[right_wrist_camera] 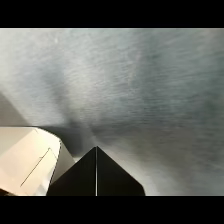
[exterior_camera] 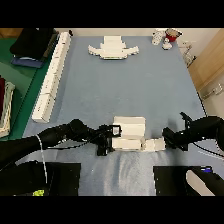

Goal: Fold the box.

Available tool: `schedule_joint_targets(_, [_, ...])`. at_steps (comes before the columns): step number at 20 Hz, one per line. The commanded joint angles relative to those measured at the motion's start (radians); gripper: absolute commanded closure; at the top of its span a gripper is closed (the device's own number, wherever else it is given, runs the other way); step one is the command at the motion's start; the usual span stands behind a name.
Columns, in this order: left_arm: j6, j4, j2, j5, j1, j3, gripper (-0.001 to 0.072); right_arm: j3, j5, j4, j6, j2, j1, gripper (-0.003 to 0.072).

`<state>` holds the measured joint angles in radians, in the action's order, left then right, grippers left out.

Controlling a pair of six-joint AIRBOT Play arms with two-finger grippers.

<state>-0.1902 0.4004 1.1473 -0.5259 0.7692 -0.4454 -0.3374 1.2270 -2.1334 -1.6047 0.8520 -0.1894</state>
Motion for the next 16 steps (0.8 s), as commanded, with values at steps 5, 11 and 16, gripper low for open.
schedule_joint_targets(5, [0.000,0.000,0.001,0.000,0.000,0.000,0.0182,0.002,0.020,-0.103,-0.070,0.001,0.092,0.0683])
schedule_joint_targets(11, [0.000,0.000,0.001,0.000,0.000,0.000,0.0181,-0.045,0.027,-0.136,-0.089,0.000,0.185,0.0441])
schedule_joint_targets(16, [0.000,0.000,0.001,0.000,0.000,0.000,0.0181,-0.102,0.080,-0.137,-0.090,-0.001,0.185,0.0441])
